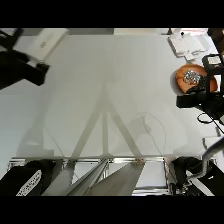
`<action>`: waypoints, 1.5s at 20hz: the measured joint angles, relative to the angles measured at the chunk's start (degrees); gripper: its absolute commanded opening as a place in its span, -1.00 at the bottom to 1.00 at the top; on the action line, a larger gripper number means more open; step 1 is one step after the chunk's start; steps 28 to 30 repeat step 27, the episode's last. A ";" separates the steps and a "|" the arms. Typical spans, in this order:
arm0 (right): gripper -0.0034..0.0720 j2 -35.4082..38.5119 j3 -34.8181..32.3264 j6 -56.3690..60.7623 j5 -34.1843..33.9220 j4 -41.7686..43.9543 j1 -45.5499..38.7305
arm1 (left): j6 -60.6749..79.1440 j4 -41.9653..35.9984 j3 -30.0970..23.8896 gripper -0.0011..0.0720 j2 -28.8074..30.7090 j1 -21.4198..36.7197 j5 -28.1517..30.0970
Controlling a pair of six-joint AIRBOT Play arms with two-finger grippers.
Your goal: Fold the box and place the chain.
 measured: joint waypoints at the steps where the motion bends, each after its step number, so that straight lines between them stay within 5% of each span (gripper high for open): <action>1: -0.88 0.00 0.00 0.00 0.00 0.02 0.00 | -2.43 1.22 -0.17 -0.96 0.39 1.99 -0.50; 7: -0.88 0.02 0.00 0.00 0.00 0.07 0.00 | -14.75 4.44 -2.21 -0.93 -2.62 14.36 0.66; 16: -0.88 0.02 0.00 0.00 0.00 0.09 0.00 | -17.70 5.11 -3.37 -0.90 -23.93 18.86 7.65; 18: -0.88 0.02 0.00 0.00 0.00 0.09 0.00 | -17.68 5.18 -3.39 -0.34 -28.72 19.02 9.31; 21: -0.88 0.02 0.00 0.00 0.00 0.11 0.00 | -17.66 5.18 -3.39 0.05 -34.03 19.08 10.82; 23: -0.88 0.00 0.00 0.00 0.00 0.11 0.00 | -17.05 5.22 -3.39 0.99 -35.69 19.10 10.97; 30: -0.88 0.02 0.00 -0.02 0.00 0.11 0.00 | -15.32 5.22 -3.39 0.96 -35.89 19.10 10.58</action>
